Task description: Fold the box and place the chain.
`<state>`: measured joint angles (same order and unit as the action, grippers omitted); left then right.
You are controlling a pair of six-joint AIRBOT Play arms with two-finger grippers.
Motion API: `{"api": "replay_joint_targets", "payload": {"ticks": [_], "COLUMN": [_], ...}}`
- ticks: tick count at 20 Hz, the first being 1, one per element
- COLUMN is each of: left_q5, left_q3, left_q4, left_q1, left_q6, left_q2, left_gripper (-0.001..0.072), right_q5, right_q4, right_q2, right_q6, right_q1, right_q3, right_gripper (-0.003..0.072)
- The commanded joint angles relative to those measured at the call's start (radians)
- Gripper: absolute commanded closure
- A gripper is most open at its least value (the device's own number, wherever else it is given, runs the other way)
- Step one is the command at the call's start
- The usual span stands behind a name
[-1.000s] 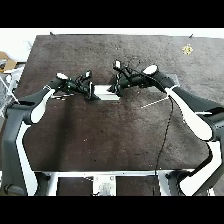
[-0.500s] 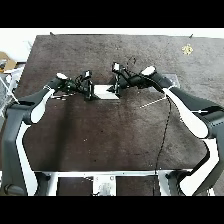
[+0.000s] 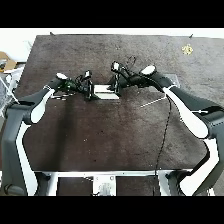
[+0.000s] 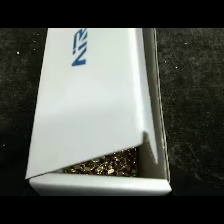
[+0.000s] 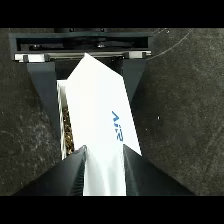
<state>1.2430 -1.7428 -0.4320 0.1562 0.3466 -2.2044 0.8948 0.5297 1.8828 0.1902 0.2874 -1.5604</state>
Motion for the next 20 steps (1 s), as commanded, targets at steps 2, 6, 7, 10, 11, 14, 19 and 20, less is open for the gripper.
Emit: {"api": "replay_joint_targets", "payload": {"ticks": [2,6,7,10,11,14,19,20], "left_q5": [0.002,0.002,0.002,0.002,0.002,0.002,0.002,0.002], "left_q3": [0.0,0.0,0.0,0.0,0.0,0.0,0.0,0.0], "left_q4": [-0.002,-0.002,-0.002,-0.002,-0.002,-0.002,-0.002,-0.002], "left_q1": [0.001,0.001,0.001,0.001,0.001,0.001,0.001,0.001], "left_q6": [0.0,0.0,0.0,0.0,0.0,0.0,0.0,0.0], "left_q2": [0.001,0.001,0.001,0.001,0.001,0.001,0.001,0.001], "left_gripper": [0.0436,0.0436,0.0436,0.0436,0.0436,0.0436,0.0436,0.0436], "right_q5": [0.01,0.074,0.09,0.093,0.093,0.095,0.167,0.167], "right_q4": [0.035,0.035,0.035,0.036,0.04,0.057,-0.169,-0.18], "right_q2": [0.005,0.006,0.007,0.008,0.008,0.008,-0.043,-0.05], "right_q6": [-0.01,-0.037,-0.037,-0.037,-0.037,-0.037,-0.032,-0.029], "right_q1": [-0.001,-0.001,-0.001,-0.001,-0.001,-0.004,-0.034,-0.035], "right_q3": [0.002,0.002,0.004,0.036,0.051,0.074,0.069,0.069], "right_gripper": [0.0432,0.0432,0.0432,0.0432,0.0431,0.0431,0.0431,0.0431]}}
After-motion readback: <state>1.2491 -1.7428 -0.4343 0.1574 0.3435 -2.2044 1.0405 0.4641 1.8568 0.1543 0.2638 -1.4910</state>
